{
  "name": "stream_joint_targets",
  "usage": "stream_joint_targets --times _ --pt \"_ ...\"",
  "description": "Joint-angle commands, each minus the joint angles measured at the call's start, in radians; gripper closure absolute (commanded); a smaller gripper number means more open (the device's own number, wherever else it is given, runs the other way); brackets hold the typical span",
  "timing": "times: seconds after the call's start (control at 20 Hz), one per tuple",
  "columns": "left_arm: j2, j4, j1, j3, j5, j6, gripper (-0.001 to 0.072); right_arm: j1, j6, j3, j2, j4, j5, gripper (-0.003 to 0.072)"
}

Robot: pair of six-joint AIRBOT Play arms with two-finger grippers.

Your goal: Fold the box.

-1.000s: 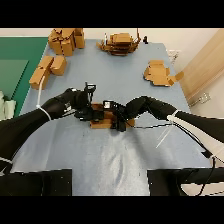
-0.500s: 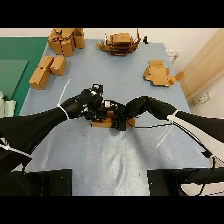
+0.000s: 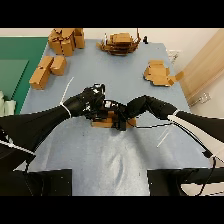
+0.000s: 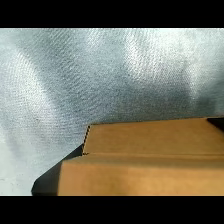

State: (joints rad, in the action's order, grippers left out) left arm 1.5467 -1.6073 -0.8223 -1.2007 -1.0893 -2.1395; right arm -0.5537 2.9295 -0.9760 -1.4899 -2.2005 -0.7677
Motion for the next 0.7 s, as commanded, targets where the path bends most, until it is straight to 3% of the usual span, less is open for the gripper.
stream_joint_targets --times 0.0,0.1,0.15,0.2,0.4,0.45,0.5,0.65 --pt "0.000 -0.002 -0.001 -0.004 -0.004 0.003 0.0689 -0.001 0.000 0.000 -0.001 -0.003 0.002 0.0316" --pt "0.000 -0.002 -0.001 -0.004 -0.009 0.004 0.0673 -0.001 0.000 0.000 -0.001 -0.003 0.002 0.0316" --pt "0.000 -0.002 -0.001 -0.004 -0.010 0.003 0.0434 -0.001 0.000 0.000 -0.001 -0.004 0.002 0.0316" --pt "0.000 -0.002 -0.001 -0.004 -0.011 0.003 0.0250 -0.001 0.000 0.000 -0.001 -0.003 0.002 0.0316" --pt "0.000 -0.002 0.000 -0.004 -0.017 -0.001 0.0259 -0.001 0.000 0.000 -0.001 -0.004 -0.001 0.0316" --pt "0.000 -0.002 0.000 -0.004 -0.021 -0.005 0.0516 -0.001 0.000 0.000 -0.001 -0.004 -0.001 0.0316" --pt "0.000 -0.002 0.000 -0.004 -0.021 0.007 0.0691 -0.001 0.000 0.000 -0.001 -0.004 -0.001 0.0316" --pt "0.000 0.006 0.000 -0.004 -0.024 0.011 0.0692 -0.001 0.000 0.000 -0.001 -0.003 -0.001 0.0317"
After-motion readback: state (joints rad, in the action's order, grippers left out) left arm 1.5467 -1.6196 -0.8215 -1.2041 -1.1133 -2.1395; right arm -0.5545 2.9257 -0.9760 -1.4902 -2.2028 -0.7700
